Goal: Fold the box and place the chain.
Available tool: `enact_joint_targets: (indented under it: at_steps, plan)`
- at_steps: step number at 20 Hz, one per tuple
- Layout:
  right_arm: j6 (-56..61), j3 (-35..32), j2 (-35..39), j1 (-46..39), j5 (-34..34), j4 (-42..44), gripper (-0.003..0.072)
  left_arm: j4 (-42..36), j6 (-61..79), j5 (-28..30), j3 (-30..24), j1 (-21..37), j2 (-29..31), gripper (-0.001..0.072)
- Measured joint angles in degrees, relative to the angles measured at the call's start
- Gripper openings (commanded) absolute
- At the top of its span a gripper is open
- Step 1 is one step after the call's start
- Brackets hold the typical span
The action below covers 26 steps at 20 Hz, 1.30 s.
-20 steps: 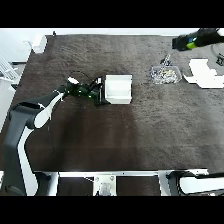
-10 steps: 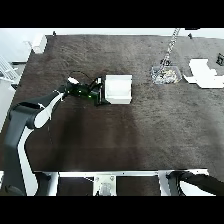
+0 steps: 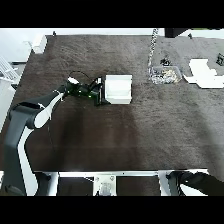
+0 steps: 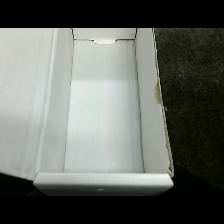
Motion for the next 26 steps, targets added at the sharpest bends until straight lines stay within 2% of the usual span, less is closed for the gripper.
enact_joint_targets:
  at_steps: [7, 12, 20, 26]
  plan:
    - [0.0, -0.87, -0.87, 5.33, -0.22, 0.48, 0.0013, 0.0, 0.0, -0.02, 0.0, 0.0, 0.0, 0.0471]
    - [0.02, -5.16, -2.62, 6.16, -1.53, 2.89, 0.0013, 0.0, 0.0, 0.0, 0.0, -0.02, 0.0, 0.0471]
    - [0.02, -15.28, -4.76, 6.27, -11.37, 3.69, 0.0013, 0.0, -0.02, 0.0, 0.0, 0.0, 0.0, 0.0471]
    - [0.11, -19.87, -8.11, 6.29, -17.55, 4.81, 0.0011, 0.0, 0.0, 0.0, 0.0, -0.02, 0.0, 0.0471]
